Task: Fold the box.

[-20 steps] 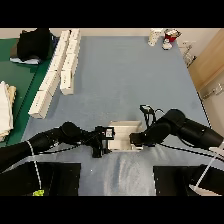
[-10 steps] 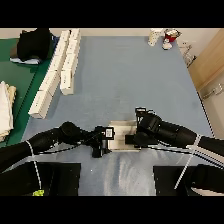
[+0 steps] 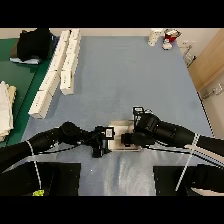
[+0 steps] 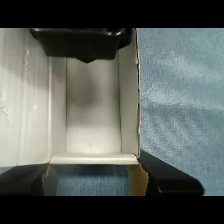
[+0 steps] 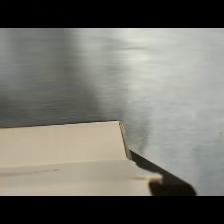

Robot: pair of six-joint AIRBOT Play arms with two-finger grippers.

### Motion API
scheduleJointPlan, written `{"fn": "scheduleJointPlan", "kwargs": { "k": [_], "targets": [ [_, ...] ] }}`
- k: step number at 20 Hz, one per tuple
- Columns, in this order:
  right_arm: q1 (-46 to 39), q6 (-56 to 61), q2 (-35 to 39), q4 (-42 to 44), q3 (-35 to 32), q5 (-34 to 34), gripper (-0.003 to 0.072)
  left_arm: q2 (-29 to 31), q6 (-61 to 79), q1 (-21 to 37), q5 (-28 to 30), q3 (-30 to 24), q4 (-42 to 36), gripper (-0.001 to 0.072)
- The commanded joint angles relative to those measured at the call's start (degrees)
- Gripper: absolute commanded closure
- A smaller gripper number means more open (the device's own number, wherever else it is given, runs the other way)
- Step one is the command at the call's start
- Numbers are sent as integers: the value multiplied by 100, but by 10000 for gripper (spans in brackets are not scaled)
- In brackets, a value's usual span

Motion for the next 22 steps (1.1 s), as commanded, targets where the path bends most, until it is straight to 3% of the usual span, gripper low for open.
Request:
{"fn": "scheduleJointPlan", "kwargs": {
  "k": [1,7,8,9,10,11,13,16,18,20,22],
  "targets": [
    [-4,-186,243,-114,348,-981,154,2,2,0,-7,4,7,235],
    [-31,-295,1091,-785,866,-1652,172,2,2,0,-7,4,7,234],
    [-44,-343,1222,-1038,863,-1812,257,2,2,0,-7,4,7,235],
    [-160,-461,1311,-1292,857,-2015,477,2,2,0,-7,4,7,235],
    [-396,-678,1357,-1425,844,-2140,621,2,2,0,-9,4,7,235],
    [-761,-1014,1360,-1419,800,-2090,672,2,2,0,-9,4,7,234],
    [-1729,-1803,1287,-1060,614,-1604,684,2,2,0,-7,4,7,235],
    [-3432,-3497,916,667,249,-44,685,2,2,0,-9,4,7,235],
    [-4522,-5442,328,3008,197,437,685,2,2,0,-7,4,7,235],
    [-5285,-7591,-433,5390,227,-20,685,2,2,0,-9,4,7,235],
    [-5536,-8865,-1016,6465,343,-841,685,2,0,0,-9,4,7,235]
  ]
}}
